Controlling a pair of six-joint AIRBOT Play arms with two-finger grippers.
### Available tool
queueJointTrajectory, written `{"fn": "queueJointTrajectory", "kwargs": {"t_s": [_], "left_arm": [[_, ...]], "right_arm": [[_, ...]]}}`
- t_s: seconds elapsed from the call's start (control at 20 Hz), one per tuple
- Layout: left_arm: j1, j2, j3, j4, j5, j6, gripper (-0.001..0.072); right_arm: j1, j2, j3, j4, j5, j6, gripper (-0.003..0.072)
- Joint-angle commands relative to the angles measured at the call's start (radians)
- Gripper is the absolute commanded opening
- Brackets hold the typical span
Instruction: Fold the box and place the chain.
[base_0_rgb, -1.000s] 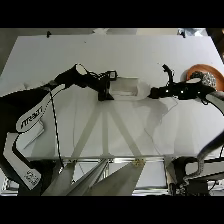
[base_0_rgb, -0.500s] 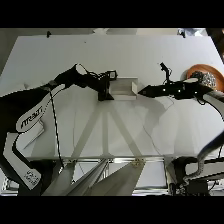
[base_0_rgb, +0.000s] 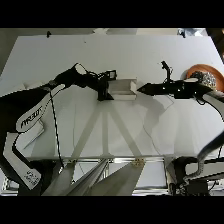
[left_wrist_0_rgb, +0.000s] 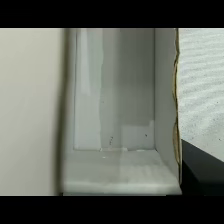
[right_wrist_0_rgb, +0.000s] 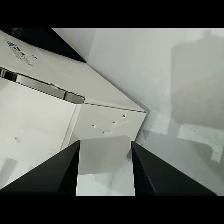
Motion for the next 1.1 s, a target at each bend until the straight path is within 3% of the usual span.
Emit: {"fn": "queueJointTrajectory", "kwargs": {"t_s": [0.0, 0.85, 1.05], "left_arm": [[-0.001, 0.0, 0.001, 0.0, -0.002, -0.001, 0.0019], [-0.001, 0.0, 0.001, 0.0, -0.006, -0.001, 0.0019], [-0.001, 0.0, 0.001, 0.0, -0.005, -0.001, 0.0019]], "right_arm": [[0.0, 0.002, 0.0, -0.024, -0.003, -0.001, 0.032], [0.0, 0.006, 0.0, 0.047, 0.059, -0.079, 0.0309], [0.0, 0.006, 0.0, 0.046, 0.072, -0.08, 0.0265]]}}
